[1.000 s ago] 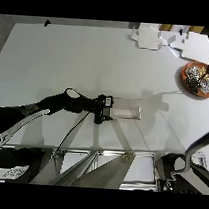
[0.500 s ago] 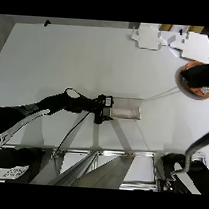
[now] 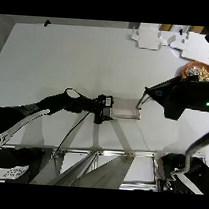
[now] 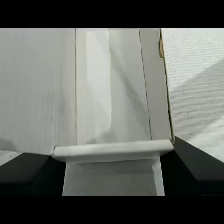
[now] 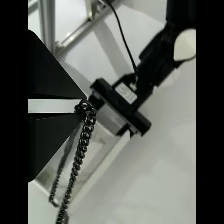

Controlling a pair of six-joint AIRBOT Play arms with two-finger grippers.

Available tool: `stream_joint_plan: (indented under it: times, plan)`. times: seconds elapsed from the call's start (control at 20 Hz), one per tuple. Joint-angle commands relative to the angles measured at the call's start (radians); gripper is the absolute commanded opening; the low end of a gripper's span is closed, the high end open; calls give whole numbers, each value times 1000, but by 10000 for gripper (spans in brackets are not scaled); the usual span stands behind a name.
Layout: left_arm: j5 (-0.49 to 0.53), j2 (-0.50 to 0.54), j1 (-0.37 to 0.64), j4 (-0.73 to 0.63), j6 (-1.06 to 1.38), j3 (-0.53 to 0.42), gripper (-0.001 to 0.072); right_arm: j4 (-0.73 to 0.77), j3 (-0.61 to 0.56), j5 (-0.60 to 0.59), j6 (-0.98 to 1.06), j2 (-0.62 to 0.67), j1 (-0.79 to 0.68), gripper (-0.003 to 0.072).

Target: Fold the box and place the chain.

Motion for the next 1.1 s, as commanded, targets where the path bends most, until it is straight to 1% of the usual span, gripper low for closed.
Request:
stream_joint_plan:
  times: [0.0, 0.15, 0.45, 0.55, 0.65, 0.8, 0.95, 1.0, 1.05]
  plan:
    - [0, 0, 0, 0, 0, 0, 211, -21, -19, -18, 31, 2, 82, 15]
    - [0, 0, 0, 0, 0, 0, 211, -28, -81, -47, 30, 2, 108, 15]
    - [0, 0, 0, 0, 0, 0, 211, -28, -285, -243, -15, 0, 110, 15]
    - [0, 0, 0, 0, 0, 0, 211, -22, -352, -288, -34, -11, 114, 16]
    - [0, 0, 0, 0, 0, 0, 211, -23, -408, -312, -40, -43, 142, 16]
    - [0, 0, 0, 0, 0, 0, 211, -26, -470, -370, -61, -126, 196, 16]
    - [0, 0, 0, 0, 0, 0, 211, -37, -481, -405, -61, -211, 201, 21]
    - [0, 0, 0, 0, 0, 0, 211, -38, -481, -419, -61, -220, 201, 75]
    - [0, 0, 0, 0, 0, 0, 211, -42, -480, -431, -71, -220, 201, 149]
